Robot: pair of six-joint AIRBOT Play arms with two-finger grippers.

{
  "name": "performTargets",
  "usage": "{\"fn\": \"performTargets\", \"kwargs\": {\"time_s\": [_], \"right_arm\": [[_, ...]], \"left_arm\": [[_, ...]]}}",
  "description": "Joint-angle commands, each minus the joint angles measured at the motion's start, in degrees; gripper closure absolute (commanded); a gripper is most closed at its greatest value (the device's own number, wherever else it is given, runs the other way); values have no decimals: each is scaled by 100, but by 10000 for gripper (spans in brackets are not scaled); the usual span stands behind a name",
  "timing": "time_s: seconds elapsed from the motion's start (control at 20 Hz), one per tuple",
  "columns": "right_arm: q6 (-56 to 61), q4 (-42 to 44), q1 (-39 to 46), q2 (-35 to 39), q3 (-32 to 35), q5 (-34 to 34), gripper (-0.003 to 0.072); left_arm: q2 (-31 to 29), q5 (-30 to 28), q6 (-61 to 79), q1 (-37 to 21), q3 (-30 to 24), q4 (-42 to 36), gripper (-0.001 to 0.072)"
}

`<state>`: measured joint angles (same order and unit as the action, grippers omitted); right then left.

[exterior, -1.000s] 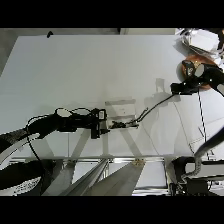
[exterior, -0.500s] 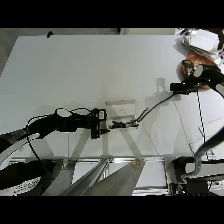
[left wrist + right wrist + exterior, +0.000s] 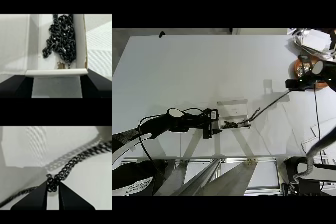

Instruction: Fold the box and place the chain.

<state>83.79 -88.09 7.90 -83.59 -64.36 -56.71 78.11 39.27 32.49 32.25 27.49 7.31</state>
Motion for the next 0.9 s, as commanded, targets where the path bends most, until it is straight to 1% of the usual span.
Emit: {"fn": "performTargets", "kwargs": {"time_s": [0.0,0.2,0.4,0.7,0.85], "right_arm": [[-367,109,0,942,-4,-339,675],[-841,890,0,2133,-4,-857,675],[-1176,1759,0,3032,-4,-1274,675],[-1342,2253,-57,3711,-2,-2085,675],[-1349,2269,-568,3871,-2,-2378,675]], "left_arm": [[-2,-2,0,-2,0,2,571],[-2,0,0,-2,0,2,571],[-4,-2,0,-2,0,2,571],[-2,-2,0,-2,0,2,571],[-2,-2,2,-2,0,2,571]]}}
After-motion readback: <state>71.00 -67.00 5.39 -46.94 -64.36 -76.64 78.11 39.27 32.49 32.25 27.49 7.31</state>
